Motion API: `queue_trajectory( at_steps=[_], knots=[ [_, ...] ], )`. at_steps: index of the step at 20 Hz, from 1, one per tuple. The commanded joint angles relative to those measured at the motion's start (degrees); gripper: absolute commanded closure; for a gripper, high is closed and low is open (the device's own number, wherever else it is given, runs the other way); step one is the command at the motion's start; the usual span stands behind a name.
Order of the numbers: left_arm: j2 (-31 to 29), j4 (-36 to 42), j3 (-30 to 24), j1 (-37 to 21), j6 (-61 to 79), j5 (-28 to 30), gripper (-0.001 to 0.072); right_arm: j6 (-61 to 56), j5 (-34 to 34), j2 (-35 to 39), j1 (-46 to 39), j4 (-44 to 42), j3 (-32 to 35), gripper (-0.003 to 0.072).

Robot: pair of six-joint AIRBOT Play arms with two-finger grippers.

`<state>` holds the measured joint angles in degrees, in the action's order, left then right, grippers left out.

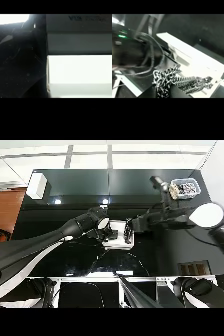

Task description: Fold the box and place the chain.

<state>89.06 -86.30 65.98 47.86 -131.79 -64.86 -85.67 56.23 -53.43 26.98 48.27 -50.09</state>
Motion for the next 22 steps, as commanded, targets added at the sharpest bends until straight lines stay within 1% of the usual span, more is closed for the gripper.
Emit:
queue_trajectory(
  at_steps=[1, 2, 3, 4, 6, 9, 11, 12, 15, 16, 17, 18, 19, 20, 22],
  knots=[
    [0.02, 0.0, 0.02, -0.04, 0.0, 0.13, 0.0685, -1.55, -7.58, -3.48, 3.56, 0.02, 4.09, 0.0662],
    [0.02, 0.0, 0.02, -0.04, 0.0, 0.11, 0.0685, -1.55, -8.07, -4.42, 3.82, 0.04, 4.09, 0.045],
    [0.02, -0.02, 0.02, -0.04, 0.0, 0.13, 0.0685, -1.55, -7.93, -4.61, 3.67, 0.66, 4.09, 0.0319],
    [0.02, -0.04, 0.02, -0.04, 0.0, 0.15, 0.0685, -1.55, -6.62, -4.44, 2.67, 2.25, 3.87, 0.032],
    [0.02, -0.02, 0.02, -0.04, 0.0, 0.81, 0.0685, -1.55, -0.85, -3.39, -1.6, 5.18, 3.23, 0.0321],
    [0.07, 0.0, 0.02, -0.04, 0.0, 1.66, 0.0685, -1.55, 7.39, 0.17, -9.25, 12.26, 3.13, 0.0321],
    [0.15, -0.98, -0.15, -0.02, 0.0, 1.9, 0.0683, -1.51, 11.52, 1.42, -12.55, 14.86, 3.13, 0.0321],
    [0.17, -0.87, -0.13, -0.04, 0.0, 2.05, 0.0683, -1.14, 12.61, 1.49, -13.11, 15.34, 3.15, 0.0321],
    [0.11, -0.09, 1.11, 0.07, -4.24, 0.94, 0.068, -0.42, 12.33, 1.49, -12.81, 15.91, 3.15, 0.0322],
    [-0.02, -0.17, 2.1, 0.31, -5.35, 0.52, 0.0648, -0.15, 12.24, 1.49, -12.81, 15.93, 3.15, 0.0321],
    [-0.07, -0.26, 3.28, 0.46, -5.33, -0.17, 0.0464, 0.04, 12.11, 1.49, -12.81, 15.93, 3.15, 0.0321],
    [-0.11, -0.2, 4.7, 0.72, -5.33, -1.33, 0.0207, 0.61, 11.98, 1.49, -12.81, 15.93, 3.15, 0.0321],
    [-0.24, -0.28, 5.88, 0.96, -4.48, -2.49, 0.0136, 0.9, 11.89, 1.49, -12.83, 15.96, 3.15, 0.0321],
    [-0.81, -0.61, 6.73, 1.27, -2.8, -3.45, 0.0136, 0.9, 11.8, 1.49, -12.83, 16.04, 3.15, 0.0321],
    [-3.91, -2.91, 6.64, 2.58, 0.81, -5.42, 0.0136, 0.87, 11.85, 1.49, -12.83, 16.44, 3.15, 0.0321]
  ],
)
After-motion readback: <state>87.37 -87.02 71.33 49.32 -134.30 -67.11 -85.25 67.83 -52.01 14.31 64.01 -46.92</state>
